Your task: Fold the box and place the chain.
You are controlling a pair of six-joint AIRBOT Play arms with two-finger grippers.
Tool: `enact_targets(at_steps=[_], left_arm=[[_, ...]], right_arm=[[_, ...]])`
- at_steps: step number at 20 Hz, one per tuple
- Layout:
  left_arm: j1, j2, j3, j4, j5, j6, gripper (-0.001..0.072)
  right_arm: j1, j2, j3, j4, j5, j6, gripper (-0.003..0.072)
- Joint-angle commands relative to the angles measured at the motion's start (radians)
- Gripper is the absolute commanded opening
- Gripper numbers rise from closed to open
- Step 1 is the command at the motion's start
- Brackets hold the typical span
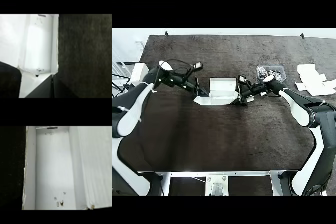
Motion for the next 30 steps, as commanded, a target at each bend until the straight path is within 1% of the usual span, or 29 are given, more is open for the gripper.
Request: enact_targets(at_steps=[1,3,5,6,7,8,9,11,14,17,18,21,23,27,30], left_arm=[[0.004,0.151,-0.062,0.068,0.159,-0.288,0.0013],[0.004,0.283,-0.182,0.106,0.307,-0.496,0.0013],[0.004,0.397,-0.319,0.119,0.410,-0.668,0.0014],[0.004,0.440,-0.381,0.126,0.448,-0.740,0.0014],[0.010,0.465,-0.422,0.138,0.462,-0.808,0.0014],[0.022,0.475,-0.450,0.135,0.444,-0.865,0.0015],[0.040,0.472,-0.468,0.140,0.414,-0.893,0.0014],[0.087,0.472,-0.498,0.133,0.398,-0.944,0.0015],[0.160,0.457,-0.507,0.113,0.373,-1.004,0.0016],[0.226,0.414,-0.507,0.068,0.280,-1.008,0.0016],[0.239,0.392,-0.507,0.038,0.263,-1.007,0.0016],[0.240,0.313,-0.506,-0.032,0.232,-0.949,0.0017],[0.240,0.265,-0.506,-0.083,0.228,-0.919,0.0017],[0.226,0.180,-0.499,-0.164,0.241,-0.852,0.0017],[0.192,0.131,-0.498,-0.212,0.262,-0.801,0.0017]], right_arm=[[0.001,0.000,0.000,0.000,0.002,-0.001,0.0545],[0.001,0.000,0.000,0.000,0.002,-0.001,0.0545],[0.001,0.000,0.000,0.000,0.002,-0.001,0.0545],[0.001,0.000,0.000,0.000,0.002,-0.001,0.0545],[0.001,0.000,0.000,0.000,0.002,-0.001,0.0545],[0.001,0.000,0.000,0.000,0.002,-0.001,0.0545],[0.001,0.000,0.000,0.000,0.002,-0.001,0.0545],[0.001,0.000,0.000,0.000,0.002,-0.001,0.0545],[0.001,0.000,0.000,0.000,0.002,-0.001,0.0545],[0.001,0.000,0.000,0.000,0.002,-0.001,0.0545],[0.001,0.000,0.000,0.000,0.002,-0.001,0.0545],[0.001,0.000,0.000,0.000,0.002,-0.001,0.0545],[0.001,0.000,0.000,0.000,0.002,-0.001,0.0545],[0.001,0.000,0.000,0.000,0.002,-0.001,0.0545],[0.001,0.000,0.000,0.000,0.002,-0.001,0.0545]])
